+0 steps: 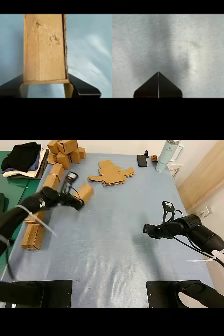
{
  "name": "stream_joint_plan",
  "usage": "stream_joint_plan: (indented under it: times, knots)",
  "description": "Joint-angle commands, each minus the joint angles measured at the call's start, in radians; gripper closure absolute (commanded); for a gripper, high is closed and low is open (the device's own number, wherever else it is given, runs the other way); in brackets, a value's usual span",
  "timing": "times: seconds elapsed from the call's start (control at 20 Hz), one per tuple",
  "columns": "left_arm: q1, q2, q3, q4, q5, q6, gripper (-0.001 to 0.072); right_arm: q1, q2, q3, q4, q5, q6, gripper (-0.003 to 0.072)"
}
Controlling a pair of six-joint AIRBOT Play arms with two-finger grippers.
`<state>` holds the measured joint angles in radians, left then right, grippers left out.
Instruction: Fold the box.
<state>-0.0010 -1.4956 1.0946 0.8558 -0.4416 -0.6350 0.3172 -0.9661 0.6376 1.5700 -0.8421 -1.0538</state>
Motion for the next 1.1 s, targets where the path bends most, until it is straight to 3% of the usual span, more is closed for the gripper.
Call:
stream_joint_plan:
  times: [0.0,0.2,0.4,0.75,1.05]
  knots:
    - [0.137,-0.203,0.262,0.108,-0.022,-0.188,0.0158,0.000,-0.001,0.001,-0.003,0.056,0.007,0.0679]
    - [0.183,-0.402,0.537,0.129,-0.110,-0.254,0.0158,0.000,-0.001,0.001,-0.003,0.109,0.006,0.0679]
    - [0.176,-0.540,0.709,0.214,-0.218,-0.335,0.0158,0.000,-0.001,0.001,-0.003,0.159,0.007,0.0679]
    - [0.177,-0.563,0.720,0.233,-0.128,-0.357,0.0158,0.000,-0.001,0.001,-0.003,0.164,0.006,0.0679]
    - [0.177,-0.562,0.720,0.224,-0.169,-0.358,0.0157,0.000,-0.001,0.001,-0.003,0.163,0.006,0.0679]
